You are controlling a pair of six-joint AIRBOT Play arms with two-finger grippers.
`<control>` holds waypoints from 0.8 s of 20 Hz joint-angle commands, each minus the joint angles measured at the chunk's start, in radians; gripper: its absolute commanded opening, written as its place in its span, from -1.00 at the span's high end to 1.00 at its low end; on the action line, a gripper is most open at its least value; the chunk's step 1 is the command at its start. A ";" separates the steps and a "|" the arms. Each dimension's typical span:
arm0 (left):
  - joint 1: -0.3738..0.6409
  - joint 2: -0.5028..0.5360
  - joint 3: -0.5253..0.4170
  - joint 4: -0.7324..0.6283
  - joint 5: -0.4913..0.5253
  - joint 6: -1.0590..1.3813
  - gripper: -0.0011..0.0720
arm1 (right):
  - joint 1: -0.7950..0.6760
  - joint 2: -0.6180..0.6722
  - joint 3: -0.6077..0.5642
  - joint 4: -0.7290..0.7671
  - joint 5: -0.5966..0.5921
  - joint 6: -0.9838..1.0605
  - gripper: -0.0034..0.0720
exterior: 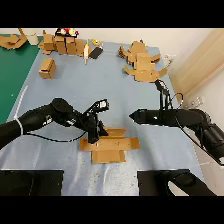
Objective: Fold the box.
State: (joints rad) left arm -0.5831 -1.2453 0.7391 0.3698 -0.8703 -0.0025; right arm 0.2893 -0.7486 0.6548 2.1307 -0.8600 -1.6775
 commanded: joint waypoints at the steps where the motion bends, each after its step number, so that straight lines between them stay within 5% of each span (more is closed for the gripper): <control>1: -0.003 0.026 -0.041 0.005 0.105 0.083 0.94 | 0.013 -0.019 0.006 -0.003 -0.035 0.021 0.90; 6: -0.003 0.023 -0.042 -0.007 0.173 0.025 0.94 | 0.018 -0.035 0.006 -0.004 -0.031 0.021 0.90; 10: 0.021 0.034 -0.062 -0.127 0.017 0.112 0.94 | 0.018 -0.044 0.004 -0.016 -0.032 0.020 0.90; 16: 0.062 0.203 -0.240 -0.220 0.013 0.266 0.94 | 0.018 -0.044 0.004 -0.032 -0.035 0.020 0.90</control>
